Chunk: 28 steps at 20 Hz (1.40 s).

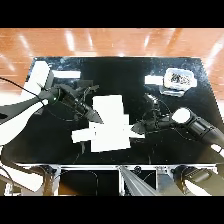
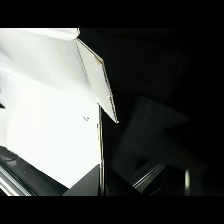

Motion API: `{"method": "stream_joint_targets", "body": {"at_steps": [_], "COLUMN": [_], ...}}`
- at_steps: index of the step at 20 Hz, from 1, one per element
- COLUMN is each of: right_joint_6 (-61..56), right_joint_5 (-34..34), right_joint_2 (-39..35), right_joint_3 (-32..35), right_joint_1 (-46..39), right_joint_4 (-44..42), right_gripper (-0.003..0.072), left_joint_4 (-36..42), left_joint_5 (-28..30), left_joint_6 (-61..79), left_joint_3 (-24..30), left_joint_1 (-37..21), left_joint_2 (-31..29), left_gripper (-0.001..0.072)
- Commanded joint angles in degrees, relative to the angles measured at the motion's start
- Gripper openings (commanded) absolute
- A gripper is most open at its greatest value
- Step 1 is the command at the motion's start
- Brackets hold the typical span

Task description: Fold the box and place the chain.

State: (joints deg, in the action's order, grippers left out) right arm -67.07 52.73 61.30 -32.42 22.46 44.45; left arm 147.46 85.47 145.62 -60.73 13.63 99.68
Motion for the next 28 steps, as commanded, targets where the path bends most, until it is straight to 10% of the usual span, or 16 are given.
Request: {"method": "stream_joint_targets", "body": {"at_steps": [1,12,13,14,19,28], "right_joint_6": [0.0,-1.5,-2.7,-3.7,-4.7,2.6], "right_joint_5": [0.0,-0.6,-0.5,0.6,21.0,24.1], "right_joint_2": [0.0,0.0,0.0,-0.1,-1.0,-7.6], "right_joint_3": [0.0,0.0,0.0,-0.4,-6.8,-12.0], "right_joint_1": [0.0,-0.2,-1.1,-2.7,-17.4,-37.6], "right_joint_4": [0.0,0.2,0.2,0.2,1.9,13.0], "right_gripper": [0.0031,0.0035,0.0268,0.0708,0.0702,0.0702], "left_joint_4": [-0.6,-0.6,-0.6,-0.7,-1.9,-7.6], "left_joint_5": [0.2,3.9,2.3,0.2,-7.6,-26.2], "left_joint_6": [0.6,10.1,10.6,12.0,19.6,26.4], "left_joint_3": [-1.3,-3.7,-3.9,-4.1,-4.7,7.9], "left_joint_1": [-0.4,0.7,1.3,2.2,7.6,13.8], "left_joint_2": [0.2,0.2,0.0,-0.3,-4.6,-20.1], "left_gripper": [0.0085,0.0018,0.0017,0.0017,0.0016,0.0014]}}
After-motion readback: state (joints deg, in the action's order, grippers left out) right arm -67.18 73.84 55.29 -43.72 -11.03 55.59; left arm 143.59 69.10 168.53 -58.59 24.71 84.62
